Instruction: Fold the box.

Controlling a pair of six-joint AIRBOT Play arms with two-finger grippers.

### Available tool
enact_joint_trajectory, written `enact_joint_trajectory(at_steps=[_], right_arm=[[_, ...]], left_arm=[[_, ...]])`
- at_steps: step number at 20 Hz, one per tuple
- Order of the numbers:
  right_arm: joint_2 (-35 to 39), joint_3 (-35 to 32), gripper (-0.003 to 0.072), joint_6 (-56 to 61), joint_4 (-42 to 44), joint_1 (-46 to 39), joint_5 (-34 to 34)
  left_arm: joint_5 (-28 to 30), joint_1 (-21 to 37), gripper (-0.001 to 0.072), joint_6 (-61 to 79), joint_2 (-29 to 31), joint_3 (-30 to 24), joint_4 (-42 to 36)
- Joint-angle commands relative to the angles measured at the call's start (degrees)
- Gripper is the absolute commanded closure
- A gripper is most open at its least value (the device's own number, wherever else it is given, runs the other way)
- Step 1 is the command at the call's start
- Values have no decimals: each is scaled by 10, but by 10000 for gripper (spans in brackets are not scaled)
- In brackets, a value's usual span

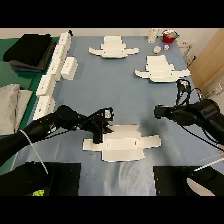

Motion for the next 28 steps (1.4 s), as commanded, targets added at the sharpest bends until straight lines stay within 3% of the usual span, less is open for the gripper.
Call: enact_joint_trajectory(at_steps=[1,7,14,15,16,17,18,19,24,28], right_arm=[[0,0,77,0,8,0,0],[0,0,101,0,12,0,-1],[0,0,101,0,18,0,-12],[0,0,128,0,21,0,-16],[0,0,292,0,29,0,-24],[0,0,517,-2,43,0,-36],[0,0,626,-12,58,0,-51],[0,0,685,-37,82,0,-72],[5,0,687,-134,204,44,-221],[41,0,687,-70,219,212,-296]], left_arm=[[-6,0,695,0,-7,0,1],[-65,0,695,-2,-8,0,2],[-65,0,695,-4,-8,0,2],[-66,0,695,-4,-8,0,2],[-65,0,695,-4,-8,0,1],[-65,0,695,-4,-8,0,1],[-63,1,695,-4,-8,0,2],[-63,1,695,-4,-8,0,2],[-64,0,695,-4,-8,0,1],[-64,0,695,-4,-8,1,1]])
